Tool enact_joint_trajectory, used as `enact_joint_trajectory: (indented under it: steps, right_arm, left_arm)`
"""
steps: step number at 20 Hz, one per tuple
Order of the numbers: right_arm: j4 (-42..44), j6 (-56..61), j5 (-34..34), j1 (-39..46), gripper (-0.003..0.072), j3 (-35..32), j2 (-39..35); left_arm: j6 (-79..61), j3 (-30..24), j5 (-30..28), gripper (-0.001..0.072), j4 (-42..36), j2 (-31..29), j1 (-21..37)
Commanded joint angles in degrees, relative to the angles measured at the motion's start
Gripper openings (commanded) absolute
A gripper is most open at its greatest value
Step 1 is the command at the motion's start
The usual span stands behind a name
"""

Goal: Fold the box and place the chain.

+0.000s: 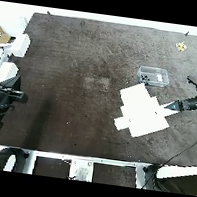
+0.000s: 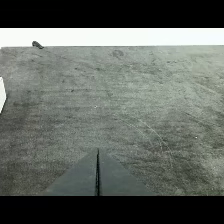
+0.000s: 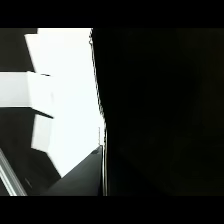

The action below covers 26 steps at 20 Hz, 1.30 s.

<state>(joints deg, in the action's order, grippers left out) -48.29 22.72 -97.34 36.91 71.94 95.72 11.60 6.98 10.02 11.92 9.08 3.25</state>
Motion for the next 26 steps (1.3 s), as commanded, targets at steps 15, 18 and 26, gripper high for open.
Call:
enact_joint_trajectory:
  steps: [15, 18, 26]
  right_arm:
    - [45.55, 1.09, 61.66, -42.6, 0.0002, -30.49, -18.49]
    - [44.24, 1.09, 56.72, -43.32, 0.0002, -26.51, -12.83]
    - [42.53, 1.44, 55.32, -43.43, 0.0003, -24.02, -7.61]
  left_arm:
    - [0.55, 0.0, 0.37, 0.0011, -0.39, 0.04, 0.02]
    - [0.57, 0.04, 0.76, 0.0011, -0.42, 0.02, 0.02]
    - [-1.14, 2.47, 12.76, 0.0534, -0.37, 0.07, 0.02]
